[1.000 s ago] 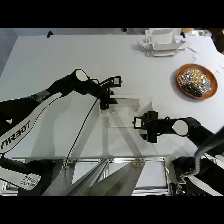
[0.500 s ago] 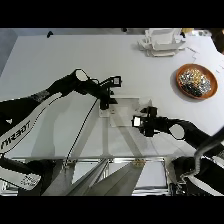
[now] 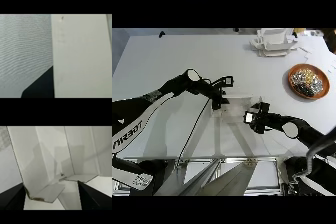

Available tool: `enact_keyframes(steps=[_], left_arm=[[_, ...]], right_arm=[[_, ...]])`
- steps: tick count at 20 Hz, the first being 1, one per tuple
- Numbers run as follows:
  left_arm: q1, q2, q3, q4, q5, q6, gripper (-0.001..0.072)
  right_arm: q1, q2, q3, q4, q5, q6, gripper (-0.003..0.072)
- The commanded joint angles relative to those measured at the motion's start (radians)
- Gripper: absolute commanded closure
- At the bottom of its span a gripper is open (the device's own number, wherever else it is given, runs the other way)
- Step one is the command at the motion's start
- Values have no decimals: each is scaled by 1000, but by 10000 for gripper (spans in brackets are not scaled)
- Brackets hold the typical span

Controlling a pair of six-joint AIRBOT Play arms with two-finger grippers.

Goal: Fold the box and place the chain.

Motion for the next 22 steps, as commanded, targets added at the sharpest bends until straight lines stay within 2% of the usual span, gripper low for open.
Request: enact_keyframes(steps=[1, 5, 11, 14, 16, 20, 22], left_arm=[[-1, 0, 0, 0, 0, 0, 700], [-1, 0, 0, 0, 0, 0, 700], [-1, 0, 0, 0, 0, 0, 700], [-1, 0, 0, 0, 0, 0, 700], [-1, 0, 0, 0, 0, 0, 700], [-1, 0, 0, 0, 0, 0, 700], [-1, 0, 0, 0, 0, 0, 700]], right_arm=[[0, 3, 33, -1, 38, 0, -6], [-31, -6, 92, 2, 58, -2, -6], [-133, -52, 144, 26, 180, -10, -6], [-171, -100, 175, 74, 238, -76, -6], [-200, -113, 177, 129, 242, -142, -6], [-286, -166, 179, 317, 333, -362, -6], [-336, -190, 179, 364, 361, -442, -6]])
